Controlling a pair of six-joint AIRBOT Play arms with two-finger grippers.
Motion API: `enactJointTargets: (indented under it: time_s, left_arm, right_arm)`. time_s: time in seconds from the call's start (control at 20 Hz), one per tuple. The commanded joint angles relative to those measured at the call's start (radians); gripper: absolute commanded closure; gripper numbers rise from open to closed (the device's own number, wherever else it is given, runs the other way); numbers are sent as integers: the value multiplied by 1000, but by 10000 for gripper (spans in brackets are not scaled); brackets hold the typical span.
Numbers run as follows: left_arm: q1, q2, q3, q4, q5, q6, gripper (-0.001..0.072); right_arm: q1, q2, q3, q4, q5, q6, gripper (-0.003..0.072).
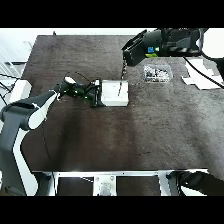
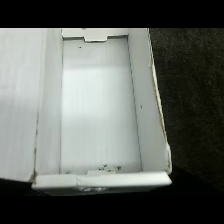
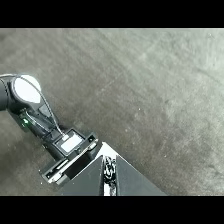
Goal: Fold the box and place the chain.
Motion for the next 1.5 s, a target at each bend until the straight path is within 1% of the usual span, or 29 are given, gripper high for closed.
enactJointTargets:
  time_s: [0.0, 0.1, 0.2, 0.35, 0.5, 0.6, 0.85, 1.0, 1.25, 1.45]
  left_arm:
    - [0, 0, 0, 0, 0, 0, 87]
    - [0, 0, 0, 0, 0, 0, 88]
    - [0, 0, 0, 0, 0, 0, 88]
    - [0, 0, 0, 0, 0, 0, 88]
    - [0, 0, 0, 0, 0, 0, 88]
    - [0, 0, 0, 0, 0, 0, 88]
    - [0, 0, 0, 0, 0, 0, 88]
    - [0, 0, 0, 0, 0, 0, 87]
    - [0, 0, 0, 0, 0, 0, 87]
    - [0, 0, 0, 0, 0, 0, 88]
  right_arm:
    - [1, -29, -21, 2, -4, 1, 671]
    - [2, -56, -86, 7, -39, 10, 671]
    - [2, -89, -179, 31, -115, 35, 671]
    - [3, -143, -300, 110, -221, 35, 671]
    - [2, -195, -363, 123, -281, 34, 671]
    - [-10, -185, -343, 127, -286, 35, 672]
    - [-11, -35, -232, 89, -260, 34, 671]
    - [-11, 27, -211, 54, -262, 34, 671]
    - [-11, 13, -230, 37, -263, 35, 672]
    - [-9, -21, -290, 42, -264, 80, 672]
